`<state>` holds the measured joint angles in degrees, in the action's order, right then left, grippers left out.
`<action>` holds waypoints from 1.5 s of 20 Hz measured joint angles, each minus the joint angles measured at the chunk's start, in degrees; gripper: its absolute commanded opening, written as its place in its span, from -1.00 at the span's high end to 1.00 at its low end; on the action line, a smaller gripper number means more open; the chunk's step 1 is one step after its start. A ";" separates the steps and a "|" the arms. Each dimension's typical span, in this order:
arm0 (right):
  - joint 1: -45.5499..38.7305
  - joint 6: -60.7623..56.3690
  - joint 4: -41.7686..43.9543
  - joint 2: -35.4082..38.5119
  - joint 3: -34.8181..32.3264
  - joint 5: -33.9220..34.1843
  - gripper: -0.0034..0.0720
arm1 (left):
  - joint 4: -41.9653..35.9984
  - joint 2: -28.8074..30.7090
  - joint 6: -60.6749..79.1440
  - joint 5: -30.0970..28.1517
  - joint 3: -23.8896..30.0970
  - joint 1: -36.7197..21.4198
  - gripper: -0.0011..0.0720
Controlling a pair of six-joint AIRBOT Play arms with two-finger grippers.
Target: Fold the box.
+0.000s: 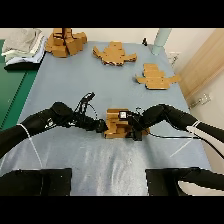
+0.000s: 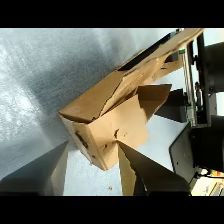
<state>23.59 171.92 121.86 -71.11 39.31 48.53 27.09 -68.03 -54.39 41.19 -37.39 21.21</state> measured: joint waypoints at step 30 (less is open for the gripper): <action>0.00 0.00 -0.02 0.00 0.00 0.00 -0.27 | 34.01 -1.49 -39.41 -7.65 -6.69 12.15 -0.90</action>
<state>23.59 171.92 121.84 -71.11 39.31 48.53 61.10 -69.52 -93.80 33.54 -44.07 33.36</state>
